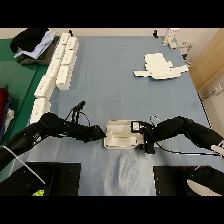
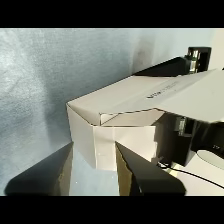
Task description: Fold the box.
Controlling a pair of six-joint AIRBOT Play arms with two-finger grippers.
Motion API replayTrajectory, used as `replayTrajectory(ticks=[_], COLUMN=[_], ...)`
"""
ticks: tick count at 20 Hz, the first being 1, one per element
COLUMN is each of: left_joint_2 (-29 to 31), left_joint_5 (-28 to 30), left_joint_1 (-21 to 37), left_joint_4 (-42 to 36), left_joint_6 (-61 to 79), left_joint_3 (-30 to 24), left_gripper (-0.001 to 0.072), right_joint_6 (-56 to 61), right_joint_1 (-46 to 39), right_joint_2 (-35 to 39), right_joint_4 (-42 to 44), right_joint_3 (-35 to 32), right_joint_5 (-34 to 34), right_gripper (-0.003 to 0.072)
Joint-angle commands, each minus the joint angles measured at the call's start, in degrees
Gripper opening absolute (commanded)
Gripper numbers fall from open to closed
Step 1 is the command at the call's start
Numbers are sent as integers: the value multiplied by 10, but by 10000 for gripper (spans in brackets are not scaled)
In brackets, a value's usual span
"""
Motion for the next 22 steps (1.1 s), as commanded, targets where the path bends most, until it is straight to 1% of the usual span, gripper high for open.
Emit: replayTrajectory(ticks=[1, 2, 5, 6, 8, 10, 11, 14, 15, 18, 20, 22], left_joint_2=[0, 0, 0, -1, -1, -8, -17, -68, -90, -162, -195, -216], left_joint_5=[3, 9, 26, 34, 57, 52, 47, 39, 27, -54, -103, -139], left_joint_1=[-4, -12, -68, -92, -146, -183, -202, -255, -269, -306, -322, -336], left_joint_4=[-2, 5, 57, 88, 176, 275, 313, 363, 378, 447, 481, 513], left_joint_6=[-10, -22, -96, -132, -232, -341, -385, -456, -475, -546, -577, -603], left_joint_3=[1, 3, 23, 32, 57, 85, 100, 148, 166, 234, 273, 304], left_gripper=[372, 325, 325, 325, 325, 325, 324, 324, 325, 325, 325, 324], right_joint_6=[0, 0, 0, 0, 0, 0, 0, 0, 0, 0, 0, 0], right_joint_1=[0, 0, 0, 0, 0, 0, 0, 0, 0, 0, 0, 0], right_joint_2=[0, 0, 0, 0, 0, 0, 0, 0, 0, 0, 0, 0], right_joint_4=[0, 0, 0, 0, 0, 0, 0, 0, 0, 0, 0, 0], right_joint_3=[0, 0, 0, 0, 0, 0, 0, 0, 0, 0, 0, 0], right_joint_5=[0, 0, 0, 0, 0, 0, 0, 0, 0, 0, 0, 0], right_gripper=[523, 523, 524, 524, 523, 523, 523, 523, 523, 523, 523, 524])
